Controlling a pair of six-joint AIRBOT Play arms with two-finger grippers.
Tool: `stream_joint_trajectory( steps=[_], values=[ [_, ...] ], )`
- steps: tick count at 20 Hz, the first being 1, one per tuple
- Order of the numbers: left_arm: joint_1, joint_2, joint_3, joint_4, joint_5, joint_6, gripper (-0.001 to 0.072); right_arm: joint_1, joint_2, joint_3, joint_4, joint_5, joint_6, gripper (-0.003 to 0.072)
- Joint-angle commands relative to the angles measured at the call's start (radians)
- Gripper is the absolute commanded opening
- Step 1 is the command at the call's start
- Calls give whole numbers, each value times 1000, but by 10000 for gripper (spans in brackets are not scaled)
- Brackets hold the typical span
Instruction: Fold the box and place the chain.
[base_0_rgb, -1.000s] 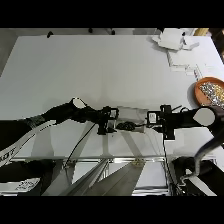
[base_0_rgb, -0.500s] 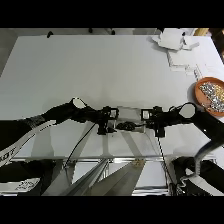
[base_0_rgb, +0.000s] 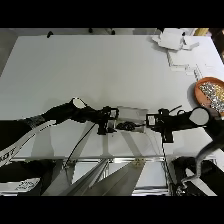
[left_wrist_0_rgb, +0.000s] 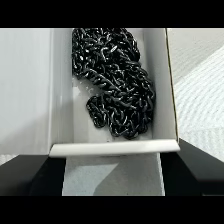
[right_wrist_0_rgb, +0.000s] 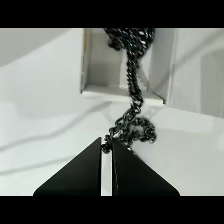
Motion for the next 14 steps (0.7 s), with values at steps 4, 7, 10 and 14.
stream_joint_trajectory(
  steps=[4, 7, 10, 14],
  values=[
    [1, 1, 0, 0, 0, 0, 254, 45, 117, 0, 360, -114, 19, 22],
    [1, 1, 0, 0, 0, 0, 254, 191, 98, 0, 409, -334, 19, 22],
    [1, 1, 0, 0, 0, 0, 254, 335, 13, 0, 408, -491, 19, 22],
    [0, 1, 0, 0, 0, 0, 254, 387, -134, 0, 407, -583, 19, 104]
  ],
)
